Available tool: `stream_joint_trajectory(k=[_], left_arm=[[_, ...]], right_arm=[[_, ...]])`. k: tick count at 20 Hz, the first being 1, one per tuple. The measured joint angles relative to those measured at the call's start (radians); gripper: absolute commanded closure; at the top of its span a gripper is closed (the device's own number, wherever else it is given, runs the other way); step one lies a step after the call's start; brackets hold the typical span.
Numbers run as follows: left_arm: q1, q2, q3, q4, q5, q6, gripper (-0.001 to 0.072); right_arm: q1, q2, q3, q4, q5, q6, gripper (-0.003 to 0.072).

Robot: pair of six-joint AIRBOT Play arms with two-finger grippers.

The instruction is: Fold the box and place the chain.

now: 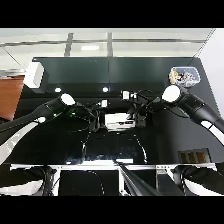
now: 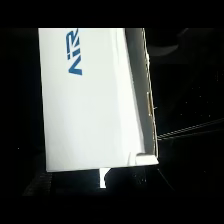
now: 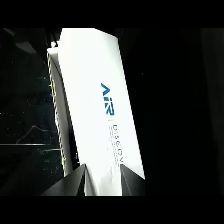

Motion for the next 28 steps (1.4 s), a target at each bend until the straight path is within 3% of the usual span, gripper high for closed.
stream_joint_trajectory(k=[28], left_arm=[[0.0,0.0,0.0,0.0,-0.002,0.0,0.0233]], right_arm=[[0.0,0.0,-0.001,-0.009,0.023,0.034,0.0445]])
